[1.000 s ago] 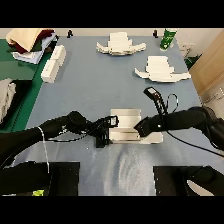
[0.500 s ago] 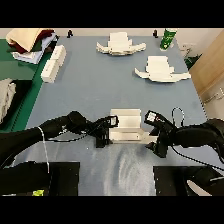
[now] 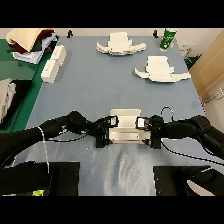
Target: Fold the box.
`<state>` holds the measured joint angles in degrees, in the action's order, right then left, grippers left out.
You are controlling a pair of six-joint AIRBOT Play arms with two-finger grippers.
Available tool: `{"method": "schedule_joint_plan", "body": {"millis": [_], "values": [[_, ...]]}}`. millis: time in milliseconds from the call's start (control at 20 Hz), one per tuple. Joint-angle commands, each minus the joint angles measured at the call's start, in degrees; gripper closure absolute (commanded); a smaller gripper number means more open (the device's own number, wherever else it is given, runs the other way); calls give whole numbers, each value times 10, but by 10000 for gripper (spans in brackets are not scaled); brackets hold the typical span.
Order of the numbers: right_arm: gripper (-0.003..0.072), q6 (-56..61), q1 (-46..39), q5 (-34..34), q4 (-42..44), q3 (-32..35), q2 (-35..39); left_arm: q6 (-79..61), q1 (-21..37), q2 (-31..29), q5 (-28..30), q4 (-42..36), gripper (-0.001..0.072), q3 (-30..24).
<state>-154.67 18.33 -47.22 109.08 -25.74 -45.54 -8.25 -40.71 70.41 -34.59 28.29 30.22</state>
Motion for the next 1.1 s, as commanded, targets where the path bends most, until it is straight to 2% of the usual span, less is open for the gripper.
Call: {"method": "schedule_joint_plan", "body": {"millis": [0, 50, 100, 250, 450, 500, 550, 600, 650, 750, 800, 1050], "values": [[4, -57, 0, 22, 36, 0, -27, 0, 0, 0, 0, 0, 184, 0], [102, -60, 0, 22, 49, 0, -29, 0, 0, 0, 0, 0, 184, 0], [231, -59, 2, 21, 64, 0, -32, 0, 0, 0, 0, 0, 184, 0], [421, -59, 10, 22, 66, 0, -41, 0, 0, 0, 0, 0, 184, 0], [430, -61, 24, 46, 67, 0, -54, 0, 0, 0, 0, 0, 184, 0], [527, -66, 32, 52, 67, 0, -57, 0, 0, 0, 0, 0, 184, 0], [547, -66, 37, 60, 67, 0, -61, 0, 0, 0, 0, 0, 184, 0], [544, -70, 42, 69, 68, 0, -66, 0, 0, 0, 0, 0, 184, 0], [489, -70, 45, 74, 69, 0, -71, 0, 0, 0, 0, 0, 185, 0], [83, -70, 51, 78, 70, 0, -79, 0, 0, 0, 0, 0, 184, 0], [-7, -70, 53, 78, 70, 0, -80, 0, 0, 0, 0, 0, 184, 0], [-22, -67, 53, 75, 69, 0, -79, 0, 0, 0, 0, 0, 184, 0]]}}
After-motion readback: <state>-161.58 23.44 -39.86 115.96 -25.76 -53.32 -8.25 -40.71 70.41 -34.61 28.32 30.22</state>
